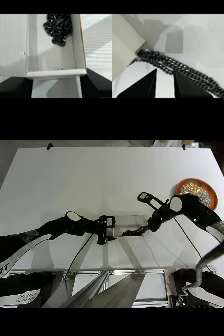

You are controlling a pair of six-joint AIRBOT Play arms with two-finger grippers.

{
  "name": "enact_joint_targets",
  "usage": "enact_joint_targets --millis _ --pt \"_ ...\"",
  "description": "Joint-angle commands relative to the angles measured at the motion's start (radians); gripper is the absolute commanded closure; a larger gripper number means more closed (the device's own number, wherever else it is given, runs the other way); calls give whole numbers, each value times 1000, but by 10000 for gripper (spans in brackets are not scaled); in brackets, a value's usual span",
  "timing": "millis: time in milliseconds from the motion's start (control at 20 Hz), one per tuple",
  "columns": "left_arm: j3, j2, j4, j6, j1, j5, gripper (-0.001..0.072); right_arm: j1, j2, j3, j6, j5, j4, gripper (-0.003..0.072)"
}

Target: Fold the box and place the chain.

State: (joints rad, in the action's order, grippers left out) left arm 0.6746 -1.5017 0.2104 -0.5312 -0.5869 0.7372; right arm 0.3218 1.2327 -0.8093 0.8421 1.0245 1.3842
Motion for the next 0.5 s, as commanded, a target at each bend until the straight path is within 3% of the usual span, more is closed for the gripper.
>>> enact_joint_targets --millis 0,250,450 --pt "0 1 0 0 -1 0 315 -11 -24 10 -357 0 3 437" --pt "0 1 0 0 0 0 315 -106 -89 140 -602 -92 -86 440" --pt "0 1 0 0 -1 0 315 -118 -90 167 -669 -154 -178 513"
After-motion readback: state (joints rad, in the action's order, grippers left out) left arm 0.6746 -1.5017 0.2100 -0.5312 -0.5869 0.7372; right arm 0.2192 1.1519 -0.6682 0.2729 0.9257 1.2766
